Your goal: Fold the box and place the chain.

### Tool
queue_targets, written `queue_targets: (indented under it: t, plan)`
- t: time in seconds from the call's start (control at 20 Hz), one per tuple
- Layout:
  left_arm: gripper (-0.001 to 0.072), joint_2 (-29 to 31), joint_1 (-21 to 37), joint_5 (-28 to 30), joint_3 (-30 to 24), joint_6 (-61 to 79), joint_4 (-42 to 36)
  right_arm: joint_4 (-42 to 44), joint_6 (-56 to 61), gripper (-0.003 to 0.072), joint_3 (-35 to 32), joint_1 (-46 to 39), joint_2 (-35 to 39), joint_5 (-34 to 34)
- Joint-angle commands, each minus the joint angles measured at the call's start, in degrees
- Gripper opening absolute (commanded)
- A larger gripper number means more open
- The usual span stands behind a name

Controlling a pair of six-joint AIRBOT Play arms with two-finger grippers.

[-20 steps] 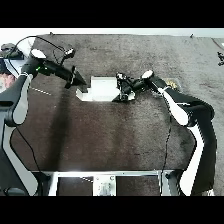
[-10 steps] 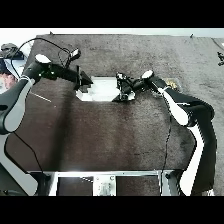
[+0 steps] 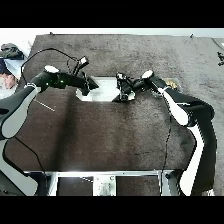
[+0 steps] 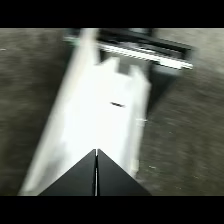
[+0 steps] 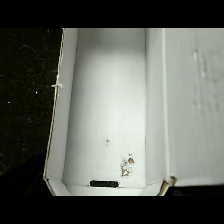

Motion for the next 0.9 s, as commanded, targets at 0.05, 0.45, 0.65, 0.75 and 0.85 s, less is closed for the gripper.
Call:
queue_targets:
  t: [0.05,0.45,0.65,0.75,0.85]
  plan:
    - [0.0008,-1.62,-0.72,6.38,2.29,-1.86,-0.52,0.02,0.00,0.0327,0.07,0.02,0.00,0.00]
    - [0.0009,-9.90,-0.50,8.24,11.28,-6.80,1.42,0.02,0.02,0.0326,0.07,0.04,0.00,0.00]
    - [0.0009,-10.93,-0.63,7.69,11.19,-8.87,7.67,0.02,0.00,0.0327,0.07,0.04,0.00,0.00]
    - [0.0009,-10.93,-0.61,6.51,11.19,-8.92,9.46,0.02,0.00,0.0327,0.07,0.04,0.00,0.00]
    - [0.0010,-10.93,-0.63,5.38,11.19,-8.92,10.97,0.02,0.00,0.0326,0.07,0.04,0.00,0.00]
